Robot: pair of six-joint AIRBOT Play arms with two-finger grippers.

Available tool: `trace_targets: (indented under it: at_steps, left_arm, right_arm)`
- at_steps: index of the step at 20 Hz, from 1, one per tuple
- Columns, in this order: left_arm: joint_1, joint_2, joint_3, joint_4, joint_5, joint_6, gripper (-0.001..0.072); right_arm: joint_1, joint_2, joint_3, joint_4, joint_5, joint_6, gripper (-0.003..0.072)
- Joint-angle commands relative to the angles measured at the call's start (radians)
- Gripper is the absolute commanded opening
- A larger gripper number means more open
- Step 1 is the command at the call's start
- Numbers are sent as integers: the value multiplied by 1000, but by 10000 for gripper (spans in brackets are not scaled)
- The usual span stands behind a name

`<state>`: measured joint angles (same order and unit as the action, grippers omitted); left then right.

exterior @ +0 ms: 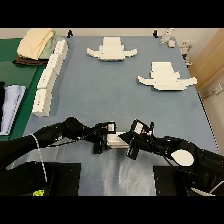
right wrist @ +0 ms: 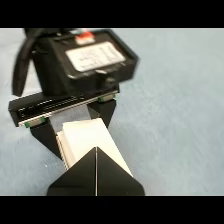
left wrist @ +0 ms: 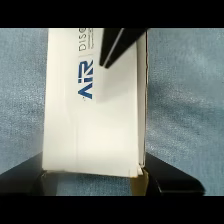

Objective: Fold the box.

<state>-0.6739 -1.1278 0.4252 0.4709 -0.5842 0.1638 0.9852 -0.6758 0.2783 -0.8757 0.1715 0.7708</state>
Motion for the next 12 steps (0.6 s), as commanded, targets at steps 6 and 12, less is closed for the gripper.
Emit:
trace_targets:
  at_steps: [6,12]
  left_arm:
    - [0,1,1,0,0,0,446]
    - [0,1,1,0,0,0,447]
  right_arm:
    - [70,-26,-119,152,-151,43,17]
    - [70,-100,-121,177,-154,45,17]
